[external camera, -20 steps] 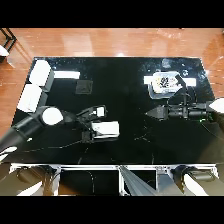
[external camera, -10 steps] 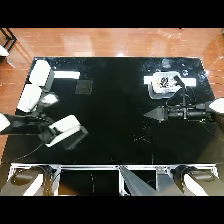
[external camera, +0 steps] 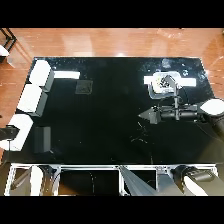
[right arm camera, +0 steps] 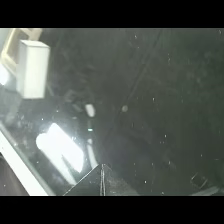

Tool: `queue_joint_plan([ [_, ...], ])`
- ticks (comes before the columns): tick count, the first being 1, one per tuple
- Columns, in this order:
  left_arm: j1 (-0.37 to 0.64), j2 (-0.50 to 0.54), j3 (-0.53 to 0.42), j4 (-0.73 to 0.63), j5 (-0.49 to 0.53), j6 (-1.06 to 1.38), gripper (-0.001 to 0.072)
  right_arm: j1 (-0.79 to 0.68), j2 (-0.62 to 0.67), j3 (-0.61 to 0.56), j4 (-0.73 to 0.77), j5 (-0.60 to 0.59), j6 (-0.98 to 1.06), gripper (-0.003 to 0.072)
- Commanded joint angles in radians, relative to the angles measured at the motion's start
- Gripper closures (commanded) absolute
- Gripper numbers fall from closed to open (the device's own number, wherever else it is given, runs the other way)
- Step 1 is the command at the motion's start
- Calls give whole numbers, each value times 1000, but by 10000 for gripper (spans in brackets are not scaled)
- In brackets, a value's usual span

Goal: Fold the box and place the chain.

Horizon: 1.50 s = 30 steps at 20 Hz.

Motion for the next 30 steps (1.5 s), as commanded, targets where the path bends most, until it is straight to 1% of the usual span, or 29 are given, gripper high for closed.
queue_joint_plan([
  [1,166,-104,-2,-176,71,313,438,32,1,1,2,-79,27,664],
  [2,164,-148,-2,-192,92,374,439,32,1,1,2,-89,42,664],
  [4,161,-234,-2,-208,173,388,439,32,1,1,2,-111,62,664],
  [7,161,-354,-2,-272,193,492,438,32,0,1,2,-126,97,664],
  [8,161,-387,-2,-298,206,512,412,32,1,1,2,-129,105,664],
  [10,161,-417,-2,-329,212,539,71,32,0,1,3,-129,127,664],
  [11,160,-418,-1,-328,239,538,70,32,0,1,3,-129,132,664],
  [13,160,-404,17,-361,251,534,70,32,0,1,6,-134,134,664],
  [14,159,-393,31,-422,250,534,71,32,1,1,7,-151,140,664],
  [16,131,-362,64,-645,259,534,73,32,0,8,14,-211,150,664],
  [18,50,-336,108,-935,266,546,74,31,0,81,-16,-263,150,664],
  [19,-10,-328,139,-1023,268,545,74,29,0,140,-45,-264,151,664],
  [20,-90,-319,179,-1070,274,543,74,30,0,209,-74,-262,151,665],
  [21,-174,-311,217,-1069,293,525,76,30,0,275,-102,-258,160,664],
  [22,-270,-299,255,-1050,315,491,108,30,0,339,-148,-249,182,664],
  [23,-363,-287,291,-1018,329,455,226,28,0,403,-229,-229,221,664],
  [24,-443,-276,320,-975,328,422,453,19,0,457,-328,-184,276,664],
  [25,-513,-262,343,-922,320,386,629,1,1,498,-439,-113,352,664],
  [26,-581,-246,356,-858,309,318,690,-20,6,523,-562,-25,446,665],
  [27,-639,-226,353,-784,309,202,691,-35,26,516,-677,27,513,665],
  [28,-687,-210,346,-681,303,63,692,-38,61,484,-801,52,586,665],
  [29,-739,-191,326,-552,292,-93,693,-38,107,427,-898,45,647,666],
  [30,-785,-169,294,-422,277,-243,693,-38,167,341,-971,16,716,665],
])
